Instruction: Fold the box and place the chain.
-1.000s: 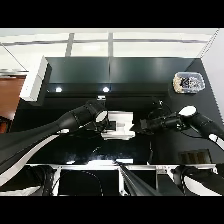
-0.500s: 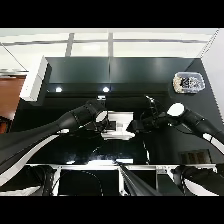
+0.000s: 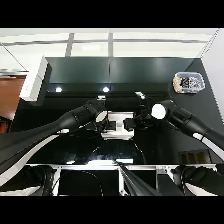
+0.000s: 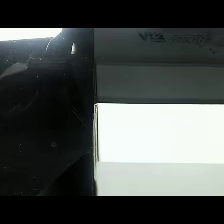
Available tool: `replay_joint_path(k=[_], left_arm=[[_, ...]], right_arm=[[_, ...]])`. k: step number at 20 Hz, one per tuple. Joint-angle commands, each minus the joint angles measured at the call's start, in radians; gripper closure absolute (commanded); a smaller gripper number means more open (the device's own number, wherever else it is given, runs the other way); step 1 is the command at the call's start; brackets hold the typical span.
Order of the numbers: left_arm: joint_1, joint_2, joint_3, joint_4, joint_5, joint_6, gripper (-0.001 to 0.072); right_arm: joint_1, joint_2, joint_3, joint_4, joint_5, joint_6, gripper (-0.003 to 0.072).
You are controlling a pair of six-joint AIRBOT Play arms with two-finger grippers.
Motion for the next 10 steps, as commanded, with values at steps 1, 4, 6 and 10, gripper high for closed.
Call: replay_joint_path(k=[1, 4, 6, 10], left_arm=[[0.000, 0.000, 0.000, 0.000, -0.001, 0.000, 0.0684], [0.000, 0.000, 0.000, 0.000, 0.000, 0.000, 0.0684], [0.000, 0.000, 0.000, 0.000, 0.000, 0.000, 0.0684], [0.000, 0.000, 0.000, 0.001, 0.000, 0.000, 0.0684]], right_arm=[[0.057, -0.035, 0.056, -0.172, 0.097, 0.219, 0.0283], [0.072, -0.049, 0.063, -0.198, 0.130, 0.289, 0.0376], [0.075, -0.067, 0.064, -0.200, 0.143, 0.327, 0.0376], [0.092, -0.101, 0.084, -0.198, 0.160, 0.351, 0.0376]])
